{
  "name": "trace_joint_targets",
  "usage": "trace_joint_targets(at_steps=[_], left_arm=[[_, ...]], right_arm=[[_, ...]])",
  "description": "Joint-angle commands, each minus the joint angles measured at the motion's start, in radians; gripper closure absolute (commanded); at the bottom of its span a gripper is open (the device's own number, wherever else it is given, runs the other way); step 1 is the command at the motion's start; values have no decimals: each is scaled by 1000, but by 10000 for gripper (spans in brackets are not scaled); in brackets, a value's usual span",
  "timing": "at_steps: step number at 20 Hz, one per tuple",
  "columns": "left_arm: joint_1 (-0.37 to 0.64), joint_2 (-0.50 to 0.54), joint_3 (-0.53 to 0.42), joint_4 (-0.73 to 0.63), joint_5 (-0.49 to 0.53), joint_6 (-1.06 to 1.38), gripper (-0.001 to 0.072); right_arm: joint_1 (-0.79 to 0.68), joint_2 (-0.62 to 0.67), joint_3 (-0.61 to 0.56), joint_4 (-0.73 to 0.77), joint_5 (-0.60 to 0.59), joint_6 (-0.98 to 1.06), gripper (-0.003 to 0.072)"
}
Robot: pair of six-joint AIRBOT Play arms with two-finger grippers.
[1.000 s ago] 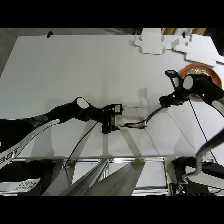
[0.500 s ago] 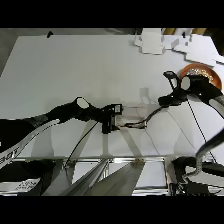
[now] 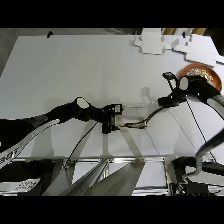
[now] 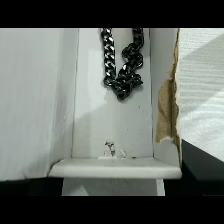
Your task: Fold the box and place the chain.
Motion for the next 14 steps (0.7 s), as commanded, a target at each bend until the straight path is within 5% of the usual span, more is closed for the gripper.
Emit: trace_joint_targets(at_steps=[1, 14], left_arm=[[1, 1, 0, 0, 0, 0, 498], [1, 1, 0, 0, 0, 0, 498]], right_arm=[[0, 1, -1, -2, 26, -2, 678], [134, 520, -1, 18, 330, -2, 678]])
